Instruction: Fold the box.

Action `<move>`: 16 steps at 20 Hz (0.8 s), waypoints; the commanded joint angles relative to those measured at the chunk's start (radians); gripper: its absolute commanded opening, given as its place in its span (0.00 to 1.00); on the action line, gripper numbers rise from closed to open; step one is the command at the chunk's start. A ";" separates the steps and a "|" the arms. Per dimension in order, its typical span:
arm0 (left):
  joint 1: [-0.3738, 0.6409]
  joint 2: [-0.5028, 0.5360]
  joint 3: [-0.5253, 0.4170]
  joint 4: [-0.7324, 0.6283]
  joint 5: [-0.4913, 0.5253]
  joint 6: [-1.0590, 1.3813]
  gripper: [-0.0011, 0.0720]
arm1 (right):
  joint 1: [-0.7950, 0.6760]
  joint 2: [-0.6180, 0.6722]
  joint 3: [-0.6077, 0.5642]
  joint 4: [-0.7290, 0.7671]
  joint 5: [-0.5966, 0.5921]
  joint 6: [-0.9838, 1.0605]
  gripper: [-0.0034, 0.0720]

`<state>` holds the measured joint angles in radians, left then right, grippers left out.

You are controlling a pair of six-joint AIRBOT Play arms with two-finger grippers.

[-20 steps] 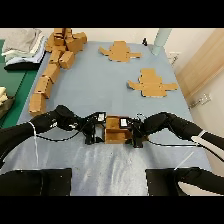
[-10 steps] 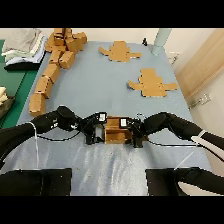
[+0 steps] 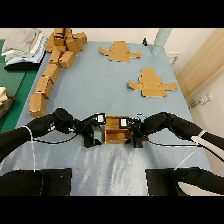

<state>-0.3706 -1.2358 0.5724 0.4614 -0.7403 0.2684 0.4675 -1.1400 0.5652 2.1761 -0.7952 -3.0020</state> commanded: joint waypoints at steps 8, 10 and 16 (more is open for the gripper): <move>-0.072 0.002 -0.013 -0.020 0.127 -0.127 0.98 | 0.000 0.000 0.001 0.000 0.000 0.000 0.71; -0.079 0.002 -0.013 -0.020 0.127 -0.127 0.98 | 0.000 0.000 0.001 0.000 0.000 0.000 0.71; -0.129 -0.005 -0.010 -0.021 0.135 -0.100 0.98 | 0.000 0.000 0.001 0.000 0.000 0.000 0.71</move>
<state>-0.4808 -1.2385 0.5610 0.4400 -0.6140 0.1532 0.4675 -1.1400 0.5652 2.1761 -0.7952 -3.0024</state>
